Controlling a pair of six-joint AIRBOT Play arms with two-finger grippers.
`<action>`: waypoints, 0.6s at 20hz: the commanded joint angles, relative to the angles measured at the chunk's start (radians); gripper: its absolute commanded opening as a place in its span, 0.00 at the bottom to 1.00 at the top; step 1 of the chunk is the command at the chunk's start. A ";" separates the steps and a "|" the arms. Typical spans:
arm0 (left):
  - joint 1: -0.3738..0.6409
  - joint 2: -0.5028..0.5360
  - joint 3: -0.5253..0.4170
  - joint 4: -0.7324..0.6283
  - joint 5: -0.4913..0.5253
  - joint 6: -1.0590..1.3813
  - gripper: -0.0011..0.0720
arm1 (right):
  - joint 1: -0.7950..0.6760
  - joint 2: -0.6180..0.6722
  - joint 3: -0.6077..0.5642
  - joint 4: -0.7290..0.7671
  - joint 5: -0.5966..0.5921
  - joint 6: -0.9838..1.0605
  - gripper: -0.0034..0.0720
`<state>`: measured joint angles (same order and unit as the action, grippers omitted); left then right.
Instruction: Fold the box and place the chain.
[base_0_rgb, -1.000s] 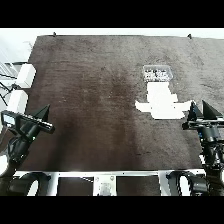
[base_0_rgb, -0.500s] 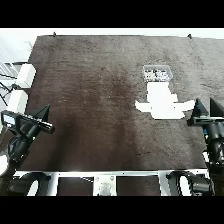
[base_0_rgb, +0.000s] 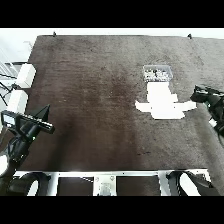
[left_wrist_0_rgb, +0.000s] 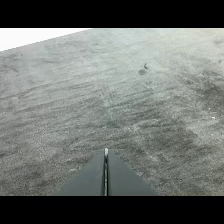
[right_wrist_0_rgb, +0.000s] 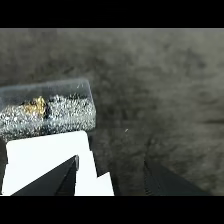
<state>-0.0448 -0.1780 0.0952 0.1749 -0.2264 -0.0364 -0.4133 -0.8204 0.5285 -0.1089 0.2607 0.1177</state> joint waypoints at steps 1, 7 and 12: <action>0.000 0.001 0.000 0.000 0.000 0.000 0.04 | -0.237 -0.239 0.201 -0.172 0.423 0.201 0.68; 0.000 0.001 0.000 0.000 0.000 0.000 0.04 | -0.414 -0.516 0.699 -0.813 0.867 0.699 0.73; 0.000 0.001 0.000 0.000 0.000 0.000 0.04 | -0.392 -0.813 1.027 -0.880 1.165 0.721 0.78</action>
<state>-0.0448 -0.1780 0.0952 0.1749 -0.2264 -0.0368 -0.8017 -1.4815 1.3827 -0.8936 1.2156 0.7765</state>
